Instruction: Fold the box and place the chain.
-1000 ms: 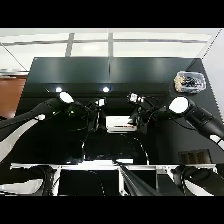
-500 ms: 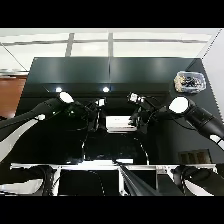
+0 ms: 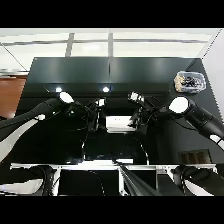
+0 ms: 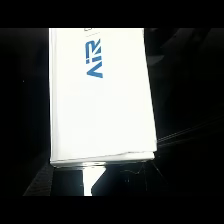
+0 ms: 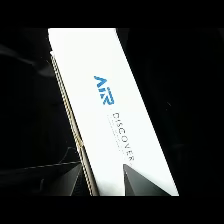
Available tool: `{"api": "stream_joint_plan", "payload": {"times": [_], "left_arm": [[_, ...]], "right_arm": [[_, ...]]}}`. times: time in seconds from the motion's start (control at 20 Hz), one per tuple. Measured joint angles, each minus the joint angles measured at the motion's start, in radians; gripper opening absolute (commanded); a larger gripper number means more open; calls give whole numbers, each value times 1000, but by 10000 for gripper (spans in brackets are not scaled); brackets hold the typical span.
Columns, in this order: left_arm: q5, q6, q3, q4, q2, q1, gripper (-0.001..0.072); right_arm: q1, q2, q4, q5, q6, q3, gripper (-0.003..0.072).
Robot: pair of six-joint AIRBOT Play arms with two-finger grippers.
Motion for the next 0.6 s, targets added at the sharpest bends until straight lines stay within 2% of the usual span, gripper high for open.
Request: {"api": "stream_joint_plan", "payload": {"times": [0.45,0.5,0.55,0.6], "left_arm": [[0,-2,0,0,0,0,370],[-1,-2,0,0,0,0,370],[-2,-2,0,0,0,0,370],[-2,-2,0,0,0,0,370]], "right_arm": [[-5,12,-16,7,53,-14,297],[-11,21,-13,14,92,-1,59],[-24,29,-7,33,161,13,16],[-41,35,7,59,234,21,16]]}}
